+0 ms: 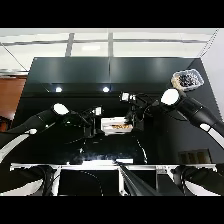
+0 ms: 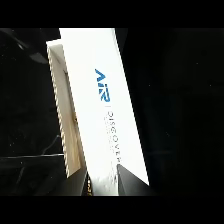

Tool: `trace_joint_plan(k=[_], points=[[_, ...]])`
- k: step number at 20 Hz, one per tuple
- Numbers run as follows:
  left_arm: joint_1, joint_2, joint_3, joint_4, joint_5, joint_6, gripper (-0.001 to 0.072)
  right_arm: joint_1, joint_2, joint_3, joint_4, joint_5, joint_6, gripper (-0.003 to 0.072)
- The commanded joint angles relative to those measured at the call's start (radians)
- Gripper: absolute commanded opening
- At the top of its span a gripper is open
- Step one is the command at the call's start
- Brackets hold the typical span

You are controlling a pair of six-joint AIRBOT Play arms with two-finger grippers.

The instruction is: Fold the box and place the chain.

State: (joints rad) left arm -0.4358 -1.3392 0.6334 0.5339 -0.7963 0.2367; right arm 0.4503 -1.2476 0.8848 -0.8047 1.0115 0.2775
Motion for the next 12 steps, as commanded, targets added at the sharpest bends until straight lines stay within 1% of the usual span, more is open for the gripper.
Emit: trace_joint_plan(k=[1,6,7,8,12], points=[[0.000,-0.001,0.000,0.000,0.000,0.000,0.0396,0.001,-0.001,0.000,-0.001,0.006,0.008,0.0215],[0.000,-0.001,0.000,0.000,0.000,0.000,0.0396,0.001,-0.001,0.000,-0.001,0.024,0.044,0.0216],[0.000,-0.001,0.000,0.000,0.000,0.000,0.0396,0.001,-0.001,0.000,-0.001,0.024,0.045,0.0290],[0.000,-0.001,0.000,0.000,0.000,0.000,0.0397,0.001,-0.001,0.000,-0.001,0.023,0.045,0.0315],[0.000,-0.001,0.000,0.000,0.000,0.000,0.0396,0.001,-0.001,0.000,-0.002,0.019,0.045,0.0314]])
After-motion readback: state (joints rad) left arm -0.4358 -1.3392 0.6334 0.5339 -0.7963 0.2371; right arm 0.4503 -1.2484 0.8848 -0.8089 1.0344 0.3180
